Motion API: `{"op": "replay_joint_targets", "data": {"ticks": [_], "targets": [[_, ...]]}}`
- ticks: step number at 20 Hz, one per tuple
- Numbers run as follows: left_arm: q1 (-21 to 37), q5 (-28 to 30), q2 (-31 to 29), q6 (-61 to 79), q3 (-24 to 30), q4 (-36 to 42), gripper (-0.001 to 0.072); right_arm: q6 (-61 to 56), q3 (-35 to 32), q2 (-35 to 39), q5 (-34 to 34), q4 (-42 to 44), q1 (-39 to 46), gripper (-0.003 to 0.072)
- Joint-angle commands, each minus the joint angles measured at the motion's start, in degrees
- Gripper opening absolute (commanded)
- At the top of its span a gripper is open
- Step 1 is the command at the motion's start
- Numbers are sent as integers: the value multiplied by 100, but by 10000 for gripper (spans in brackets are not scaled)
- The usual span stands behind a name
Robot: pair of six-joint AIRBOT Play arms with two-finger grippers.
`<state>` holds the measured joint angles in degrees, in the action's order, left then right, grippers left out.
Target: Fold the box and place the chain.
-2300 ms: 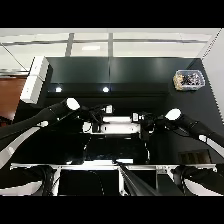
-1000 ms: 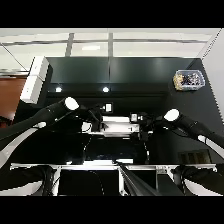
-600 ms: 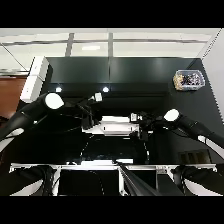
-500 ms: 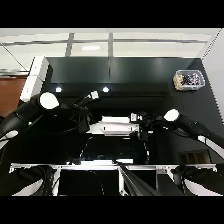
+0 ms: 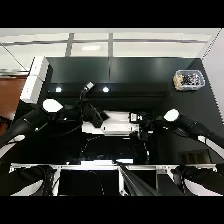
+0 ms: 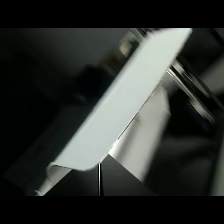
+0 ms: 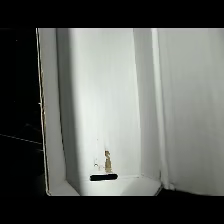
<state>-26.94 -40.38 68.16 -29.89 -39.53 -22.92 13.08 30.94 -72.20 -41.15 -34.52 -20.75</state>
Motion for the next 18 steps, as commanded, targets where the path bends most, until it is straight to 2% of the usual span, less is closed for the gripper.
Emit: {"op": "replay_joint_targets", "data": {"ticks": [1,4,7,8,10,14,16,18], "targets": [[-68,1163,485,234,-120,289,24,0,-2,-4,4,0,-4,353],[-66,623,918,-562,-345,-745,25,0,-2,-4,4,0,-4,352],[-63,-391,1211,-719,-459,-1322,25,0,-2,-4,2,0,-4,353],[-66,-553,1281,-656,-461,-1331,25,0,-2,-4,2,0,-7,352],[-61,-479,1294,-522,-470,-1342,25,0,-2,-4,2,0,-4,352],[109,-356,916,-732,-824,-2081,24,0,-2,-4,2,0,-4,352],[282,-417,448,-1104,-850,-2527,24,0,0,-4,2,0,-4,353],[463,-719,-70,-1394,-754,-2983,24,0,-2,-4,2,0,-4,353]]}}
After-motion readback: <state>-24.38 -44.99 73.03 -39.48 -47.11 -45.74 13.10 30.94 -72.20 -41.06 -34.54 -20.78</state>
